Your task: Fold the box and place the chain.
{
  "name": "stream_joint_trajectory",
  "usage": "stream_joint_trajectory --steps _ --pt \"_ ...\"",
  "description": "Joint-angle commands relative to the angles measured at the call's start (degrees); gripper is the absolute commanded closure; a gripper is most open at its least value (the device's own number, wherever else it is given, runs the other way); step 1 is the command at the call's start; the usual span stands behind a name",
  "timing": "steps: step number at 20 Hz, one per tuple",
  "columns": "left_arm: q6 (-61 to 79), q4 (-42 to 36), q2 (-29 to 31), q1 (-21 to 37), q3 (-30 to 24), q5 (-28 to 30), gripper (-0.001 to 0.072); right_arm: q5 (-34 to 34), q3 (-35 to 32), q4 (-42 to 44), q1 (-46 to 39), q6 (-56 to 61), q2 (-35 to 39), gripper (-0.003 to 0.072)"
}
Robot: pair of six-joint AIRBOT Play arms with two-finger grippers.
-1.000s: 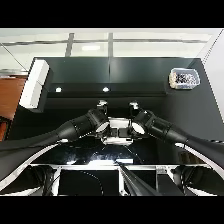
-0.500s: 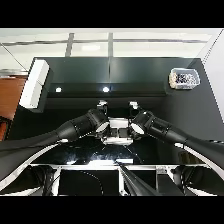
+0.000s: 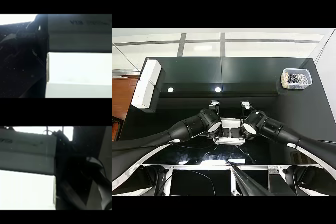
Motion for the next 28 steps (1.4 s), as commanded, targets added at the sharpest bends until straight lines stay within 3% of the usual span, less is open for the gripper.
stream_joint_trajectory --steps 1,5,9,12,15,17,18,19,22,24,28 --pt "-0.1 0.0 0.0 0.0 0.0 0.0 0.0676 1.4 0.1 -0.7 0.0 0.2 0.9 0.0273" --pt "-0.1 0.0 0.0 0.0 0.0 0.0 0.0676 2.5 0.1 -1.1 -0.5 -1.6 6.7 0.0247" --pt "-0.1 0.0 0.0 0.0 0.0 0.0 0.0676 9.0 0.1 -4.5 -2.8 -5.0 18.5 0.0247" --pt "-0.1 0.0 0.0 0.0 0.0 0.0 0.0676 13.2 0.1 -14.4 -7.3 -9.3 28.5 0.0247" --pt "-0.1 0.0 0.0 0.0 0.0 0.0 0.0676 12.6 0.0 -27.0 -17.0 -13.7 32.3 0.0247" --pt "-0.1 0.0 0.0 0.0 0.0 0.0 0.0676 6.5 0.0 -30.0 -27.3 -15.6 31.1 0.0246" --pt "-0.1 0.0 0.0 0.0 0.0 0.1 0.0676 1.3 0.0 -29.7 -33.3 -15.8 29.7 0.0161" --pt "-0.1 0.0 0.0 0.0 0.0 0.1 0.0676 -4.0 0.0 -28.2 -38.5 -15.9 28.1 -0.0009" --pt "-0.1 0.0 0.0 0.0 0.0 0.2 0.0676 -20.2 1.2 -14.8 -51.0 -21.6 20.9 -0.0011" --pt "-0.1 0.0 0.0 0.0 0.0 0.0 0.0676 -20.8 6.4 -8.0 -53.9 -29.6 13.8 -0.0012" --pt "-0.1 0.0 0.0 0.0 0.0 0.0 0.0676 -12.9 24.8 -9.7 -55.2 -26.6 -3.6 -0.0011"
